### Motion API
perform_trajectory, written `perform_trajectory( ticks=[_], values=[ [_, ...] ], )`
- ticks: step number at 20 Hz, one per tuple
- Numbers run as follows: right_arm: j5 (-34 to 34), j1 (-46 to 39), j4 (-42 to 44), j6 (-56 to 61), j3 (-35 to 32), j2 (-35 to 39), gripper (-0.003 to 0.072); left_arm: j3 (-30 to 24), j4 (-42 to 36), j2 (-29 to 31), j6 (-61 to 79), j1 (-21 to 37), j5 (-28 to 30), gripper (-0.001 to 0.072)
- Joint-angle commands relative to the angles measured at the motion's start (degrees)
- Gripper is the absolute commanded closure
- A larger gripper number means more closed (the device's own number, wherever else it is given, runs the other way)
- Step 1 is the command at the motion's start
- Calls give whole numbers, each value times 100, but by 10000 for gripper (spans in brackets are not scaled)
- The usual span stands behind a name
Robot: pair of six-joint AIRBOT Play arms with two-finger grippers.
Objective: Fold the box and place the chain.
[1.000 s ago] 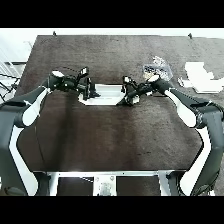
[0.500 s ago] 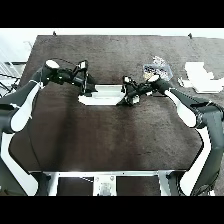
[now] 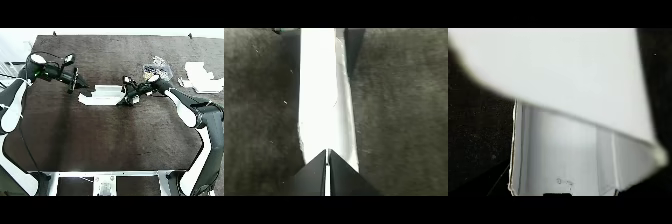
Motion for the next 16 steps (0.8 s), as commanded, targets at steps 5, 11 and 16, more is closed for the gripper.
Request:
perform_trajectory(
  ticks=[5, 11, 16],
  values=[
    [4, 4, 2, 0, 2, -4, 166, -74, 9, 11, -737, -374, 33, 693],
    [4, 4, 0, 0, 2, -4, 166, -345, -39, -15, -774, -667, 925, 692],
    [4, 4, 2, 0, 2, -4, 166, -391, -614, -22, -935, -667, 2474, 692]
  ],
)
